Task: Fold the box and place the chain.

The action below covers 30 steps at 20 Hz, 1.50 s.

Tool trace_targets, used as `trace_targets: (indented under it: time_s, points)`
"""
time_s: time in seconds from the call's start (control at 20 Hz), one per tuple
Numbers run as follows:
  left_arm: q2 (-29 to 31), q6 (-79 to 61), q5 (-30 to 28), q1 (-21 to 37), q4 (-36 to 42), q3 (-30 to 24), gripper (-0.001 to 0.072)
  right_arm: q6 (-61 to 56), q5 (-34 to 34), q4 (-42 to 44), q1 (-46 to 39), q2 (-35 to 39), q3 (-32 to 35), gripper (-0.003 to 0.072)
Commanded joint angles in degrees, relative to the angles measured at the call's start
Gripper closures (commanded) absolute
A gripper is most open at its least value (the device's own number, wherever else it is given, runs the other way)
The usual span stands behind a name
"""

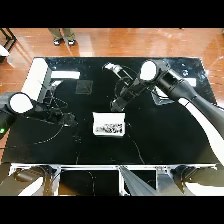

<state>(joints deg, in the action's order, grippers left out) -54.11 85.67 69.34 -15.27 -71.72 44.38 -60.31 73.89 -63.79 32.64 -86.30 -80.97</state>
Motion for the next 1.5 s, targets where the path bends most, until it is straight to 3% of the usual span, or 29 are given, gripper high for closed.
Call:
trace_targets:
  time_s: [0.0, 0.95, 1.45]
  points:
    - [-0.3, -0.4, -0.4, 0.0, 0.4, -0.7, 0.0081, 4.7, 6.5, 2.7, 0.3, -0.6, -0.3, -0.0022]
    - [-0.3, -0.2, -3.5, 0.0, 0.1, -0.7, 0.0082, 12.8, 10.1, 1.9, 2.5, -1.7, -0.2, -0.0023]
    - [-0.3, 0.0, -4.6, 0.0, 0.1, -0.7, 0.0082, 11.7, 5.4, 0.3, 2.5, -2.1, 1.5, -0.0022]
